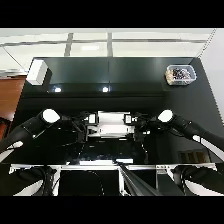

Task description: Fold the box and place the chain.

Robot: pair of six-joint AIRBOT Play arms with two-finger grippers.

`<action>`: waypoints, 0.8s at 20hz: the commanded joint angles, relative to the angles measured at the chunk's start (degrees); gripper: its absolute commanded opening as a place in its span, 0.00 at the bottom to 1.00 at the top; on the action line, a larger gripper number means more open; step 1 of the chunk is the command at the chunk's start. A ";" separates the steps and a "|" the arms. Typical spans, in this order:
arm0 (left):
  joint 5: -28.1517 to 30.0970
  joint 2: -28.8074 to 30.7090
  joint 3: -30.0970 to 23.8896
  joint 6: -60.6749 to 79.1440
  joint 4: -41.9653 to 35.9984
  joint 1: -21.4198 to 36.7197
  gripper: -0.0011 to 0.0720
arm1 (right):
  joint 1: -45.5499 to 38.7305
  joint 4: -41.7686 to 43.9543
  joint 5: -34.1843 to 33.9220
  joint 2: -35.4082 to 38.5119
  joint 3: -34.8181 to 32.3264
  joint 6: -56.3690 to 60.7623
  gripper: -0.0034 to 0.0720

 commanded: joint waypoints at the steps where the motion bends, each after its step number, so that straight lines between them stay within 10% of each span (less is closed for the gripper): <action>1: 0.70 -1.01 0.13 0.59 -0.09 -1.25 0.31 | 0.02 0.00 0.02 -0.02 0.00 0.02 0.22; 14: 3.63 -6.25 0.07 0.07 -13.97 -6.19 0.30 | 0.02 0.00 0.02 -0.02 0.00 0.02 0.22; 16: 3.76 -6.25 0.07 0.07 -13.73 -6.14 0.09 | 0.02 0.00 0.02 -0.02 0.00 0.00 0.22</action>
